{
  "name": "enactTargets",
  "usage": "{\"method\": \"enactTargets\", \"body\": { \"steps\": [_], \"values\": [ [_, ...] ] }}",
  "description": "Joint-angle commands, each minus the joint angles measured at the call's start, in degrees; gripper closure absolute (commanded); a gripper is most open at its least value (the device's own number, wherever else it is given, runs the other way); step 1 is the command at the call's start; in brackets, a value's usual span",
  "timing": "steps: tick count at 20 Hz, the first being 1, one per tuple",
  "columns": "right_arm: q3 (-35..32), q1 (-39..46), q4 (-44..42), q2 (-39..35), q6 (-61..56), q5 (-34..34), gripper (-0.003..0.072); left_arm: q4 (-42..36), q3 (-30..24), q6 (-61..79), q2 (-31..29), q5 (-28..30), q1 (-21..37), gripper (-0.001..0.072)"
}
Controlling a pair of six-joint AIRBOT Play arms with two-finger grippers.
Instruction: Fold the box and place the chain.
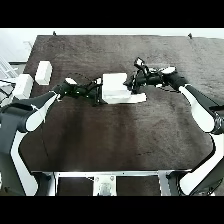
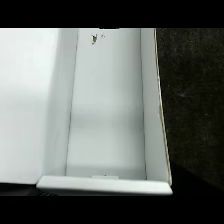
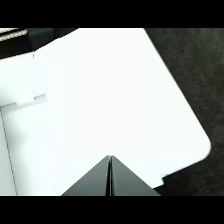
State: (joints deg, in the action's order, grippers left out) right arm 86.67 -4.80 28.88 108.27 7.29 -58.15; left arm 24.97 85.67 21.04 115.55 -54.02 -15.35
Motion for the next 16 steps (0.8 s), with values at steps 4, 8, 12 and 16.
{"method": "enactTargets", "body": {
  "steps": [4,8,12,16],
  "values": [
    [0.2,-0.8,4.3,1.9,-1.3,0.1,0.0676,-0.1,0.0,0.0,0.0,0.0,0.0,0.0181],
    [0.9,-0.8,4.4,1.9,-0.7,0.1,0.0676,-0.1,0.0,0.0,0.0,0.0,0.0,0.0181],
    [1.9,-0.7,4.4,0.9,-0.9,0.0,0.0674,-0.1,0.0,0.0,0.0,0.0,0.0,0.0181],
    [1.9,0.7,4.5,-4.1,-0.9,0.0,0.0675,-0.1,0.0,0.0,0.0,0.0,0.0,0.0181]
  ]
}}
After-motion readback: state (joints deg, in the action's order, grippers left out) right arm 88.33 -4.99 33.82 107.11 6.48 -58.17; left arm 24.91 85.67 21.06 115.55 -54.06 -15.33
